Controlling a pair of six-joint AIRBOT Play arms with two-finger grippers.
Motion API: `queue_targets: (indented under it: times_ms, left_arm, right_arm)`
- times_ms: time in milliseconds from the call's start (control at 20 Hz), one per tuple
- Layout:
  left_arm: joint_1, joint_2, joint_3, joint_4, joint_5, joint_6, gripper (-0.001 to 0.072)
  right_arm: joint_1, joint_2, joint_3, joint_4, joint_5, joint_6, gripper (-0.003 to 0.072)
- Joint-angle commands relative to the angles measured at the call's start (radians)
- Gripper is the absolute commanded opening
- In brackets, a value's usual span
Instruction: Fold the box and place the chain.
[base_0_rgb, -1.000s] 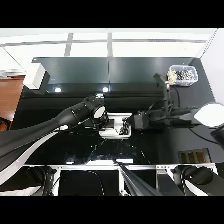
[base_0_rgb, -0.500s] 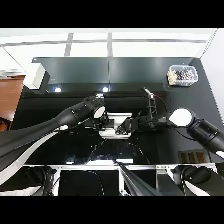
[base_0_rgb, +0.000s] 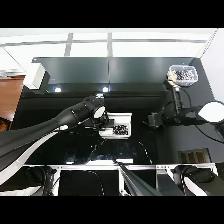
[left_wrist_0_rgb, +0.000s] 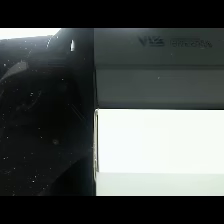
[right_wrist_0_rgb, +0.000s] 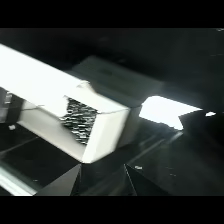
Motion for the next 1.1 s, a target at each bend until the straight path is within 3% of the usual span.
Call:
queue_targets:
  times_ms: [0,50,100,150,200,350,550,650,750,900,1050]
  left_arm:
    - [0.000,0.000,0.002,-0.001,0.000,0.000,0.0027]
    - [0.000,0.001,0.009,-0.004,-0.008,0.000,0.0072]
    - [0.000,0.005,0.017,-0.002,-0.013,0.000,0.0281]
    - [0.000,0.015,0.025,0.000,-0.014,0.002,0.0552]
    - [0.000,0.038,0.032,0.005,-0.012,0.022,0.0711]
    - [0.000,0.172,0.039,0.041,-0.016,0.113,0.0707]
    - [0.019,0.381,-0.016,0.213,-0.129,0.186,0.0707]
    - [0.117,0.472,-0.116,0.228,-0.166,0.199,0.0707]
    - [0.277,0.542,-0.253,0.180,-0.138,0.236,0.0706]
    - [0.542,0.585,-0.449,-0.130,0.023,0.475,0.0704]
    - [0.703,0.570,-0.570,-0.611,0.150,1.113,0.0703]
  right_arm:
    - [-0.050,0.033,0.002,-0.057,0.030,-0.035,0.0314]
    - [-0.050,0.033,0.002,-0.057,0.031,-0.050,0.0314]
    - [-0.050,0.033,0.002,-0.057,0.031,-0.058,0.0314]
    - [-0.050,0.033,0.002,-0.057,0.030,-0.063,0.0314]
    - [-0.050,0.033,0.002,-0.058,0.029,-0.066,0.0314]
    - [-0.050,0.033,0.002,-0.057,0.030,-0.067,0.0315]
    - [-0.050,0.033,0.002,-0.057,0.027,-0.066,0.0315]
    - [-0.050,0.033,0.002,-0.056,0.027,-0.066,0.0314]
    - [-0.050,0.033,0.002,-0.056,0.026,-0.063,0.0315]
    - [-0.050,0.033,0.002,-0.056,0.012,-0.042,0.0315]
    - [-0.050,0.033,0.002,-0.053,0.007,-0.006,0.0314]
